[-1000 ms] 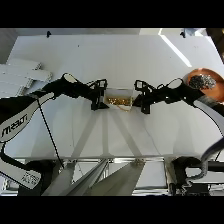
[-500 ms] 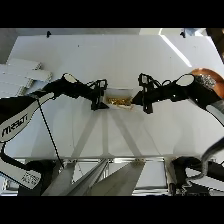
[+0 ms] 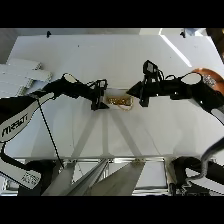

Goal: Fold the box and place the chain.

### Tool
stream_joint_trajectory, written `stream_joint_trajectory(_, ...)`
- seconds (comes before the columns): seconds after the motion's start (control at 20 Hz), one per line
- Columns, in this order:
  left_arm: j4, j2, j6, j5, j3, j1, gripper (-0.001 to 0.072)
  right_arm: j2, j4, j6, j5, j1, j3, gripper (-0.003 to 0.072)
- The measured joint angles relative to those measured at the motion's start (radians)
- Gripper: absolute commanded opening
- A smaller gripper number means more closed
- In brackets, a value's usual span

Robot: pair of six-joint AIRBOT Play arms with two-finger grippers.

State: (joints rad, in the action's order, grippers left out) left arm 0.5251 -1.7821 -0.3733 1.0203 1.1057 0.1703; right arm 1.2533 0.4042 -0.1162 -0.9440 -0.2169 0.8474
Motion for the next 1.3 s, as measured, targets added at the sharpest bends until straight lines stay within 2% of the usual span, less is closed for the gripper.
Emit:
stream_joint_trajectory(0.05,0.0,0.0,0.0,0.0,0.0,0.0,0.0346,0.0,0.0,0.0,0.023,-0.015,0.0,0.0012)
stream_joint_trajectory(0.1,0.0,0.0,0.0,0.0,0.0,0.0,0.0346,-0.001,0.011,0.0,0.041,-0.029,0.0,0.0056)
stream_joint_trajectory(0.2,0.0,0.0,0.0,0.0,0.0,0.0,0.0346,-0.001,0.058,0.007,0.063,-0.05,0.0,0.0412)
stream_joint_trajectory(0.45,0.0,0.0,0.0,0.001,0.0,0.0,0.0346,-0.002,0.138,0.082,0.078,-0.048,0.0,0.0422)
stream_joint_trajectory(0.65,0.001,0.0,0.0,0.001,0.0,0.0,0.0346,-0.002,0.175,0.103,0.023,0.033,-0.001,0.0416)
stream_joint_trajectory(0.8,0.001,0.0,0.0,0.001,0.0,0.0,0.0346,-0.001,0.217,0.094,-0.01,0.12,-0.022,0.0348)
stream_joint_trajectory(0.9,0.001,0.0,0.0,0.001,0.0,0.0,0.0346,0.014,0.229,0.063,-0.012,0.161,-0.046,0.0348)
stream_joint_trajectory(1.05,0.001,0.0,0.0,0.001,0.0,0.0,0.0346,0.071,0.219,0.019,0.002,0.185,-0.066,0.0349)
stream_joint_trajectory(1.3,0.001,0.0,0.0,0.001,0.0,0.0,0.0346,0.18,0.11,-0.074,0.016,0.156,-0.076,0.0367)
